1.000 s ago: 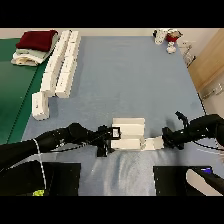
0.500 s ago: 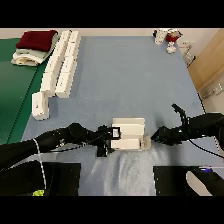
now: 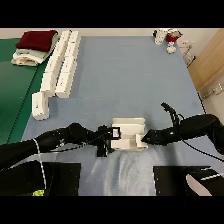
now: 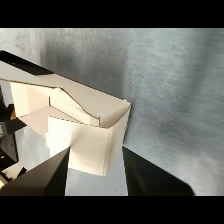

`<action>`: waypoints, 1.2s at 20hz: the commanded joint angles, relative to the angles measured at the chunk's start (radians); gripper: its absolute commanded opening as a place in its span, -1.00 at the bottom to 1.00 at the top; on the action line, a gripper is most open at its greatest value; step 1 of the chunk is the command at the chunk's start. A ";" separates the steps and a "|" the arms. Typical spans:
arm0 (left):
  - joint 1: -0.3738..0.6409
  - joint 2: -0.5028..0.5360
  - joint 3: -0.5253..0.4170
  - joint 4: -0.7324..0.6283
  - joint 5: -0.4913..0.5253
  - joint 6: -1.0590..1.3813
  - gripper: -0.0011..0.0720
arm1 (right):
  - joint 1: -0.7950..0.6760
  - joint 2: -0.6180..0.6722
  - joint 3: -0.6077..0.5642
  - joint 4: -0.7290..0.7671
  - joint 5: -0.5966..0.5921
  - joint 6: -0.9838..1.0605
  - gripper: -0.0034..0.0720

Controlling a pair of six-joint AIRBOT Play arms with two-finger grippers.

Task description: Fold the box.

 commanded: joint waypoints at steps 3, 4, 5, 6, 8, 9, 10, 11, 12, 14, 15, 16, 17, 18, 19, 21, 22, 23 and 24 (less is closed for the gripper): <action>0.000 0.000 0.001 0.000 0.000 0.000 -0.11 | 0.140 -0.054 0.031 -0.066 0.127 0.129 0.36; 0.000 0.000 0.001 0.000 0.000 0.000 -0.12 | 0.179 -0.072 0.059 -0.135 0.134 0.211 0.36; 0.000 0.000 0.001 0.000 0.000 0.000 -0.11 | 0.220 -0.090 0.090 -0.206 0.133 0.291 0.36; 0.000 0.000 0.001 0.000 0.000 0.000 -0.11 | 0.274 -0.109 0.124 -0.276 0.129 0.376 0.36; 0.000 0.000 0.001 0.000 0.000 0.000 -0.11 | 0.387 -0.152 0.185 -0.406 0.124 0.542 0.36; 0.000 0.000 0.001 0.000 0.000 0.000 -0.11 | 0.444 -0.176 0.212 -0.456 0.121 0.618 0.36; 0.000 0.000 0.001 0.000 0.000 0.000 -0.11 | 0.503 -0.204 0.238 -0.500 0.117 0.698 0.36; 0.000 0.000 0.001 0.000 0.000 0.000 -0.11 | 0.557 -0.234 0.262 -0.541 0.111 0.770 0.36; 0.000 0.000 0.001 0.000 0.000 0.000 -0.11 | 0.602 -0.262 0.281 -0.581 0.098 0.840 0.36; 0.000 0.000 0.001 0.000 0.000 0.000 -0.11 | 0.671 -0.317 0.311 -0.665 0.061 0.961 0.36; 0.000 0.000 0.001 0.000 0.000 0.000 -0.11 | 0.691 -0.339 0.319 -0.694 0.048 1.003 0.36; 0.000 0.000 0.001 0.000 0.000 0.000 -0.11 | 0.702 -0.356 0.322 -0.710 0.047 1.033 0.36; 0.000 0.000 0.001 0.000 0.000 0.000 -0.11 | 0.703 -0.368 0.321 -0.713 0.047 1.054 0.36; 0.000 0.000 0.001 0.000 0.000 0.000 -0.11 | 0.703 -0.375 0.321 -0.715 0.047 1.065 0.32; 0.000 0.000 0.001 0.000 0.000 0.000 -0.11 | 0.703 -0.381 0.321 -0.721 0.047 1.077 0.26; 0.000 0.000 0.001 0.000 0.000 0.000 -0.11 | 0.703 -0.386 0.321 -0.723 0.048 1.097 0.26; 0.000 0.000 0.001 0.000 0.000 0.000 -0.11 | 0.703 -0.389 0.321 -0.724 0.048 1.104 0.26; 0.000 0.000 0.001 0.000 0.000 0.000 -0.11 | 0.703 -0.390 0.321 -0.729 0.050 1.113 0.26; 0.000 0.000 0.001 0.000 0.000 0.000 -0.11 | 0.703 -0.391 0.321 -0.734 0.055 1.115 0.23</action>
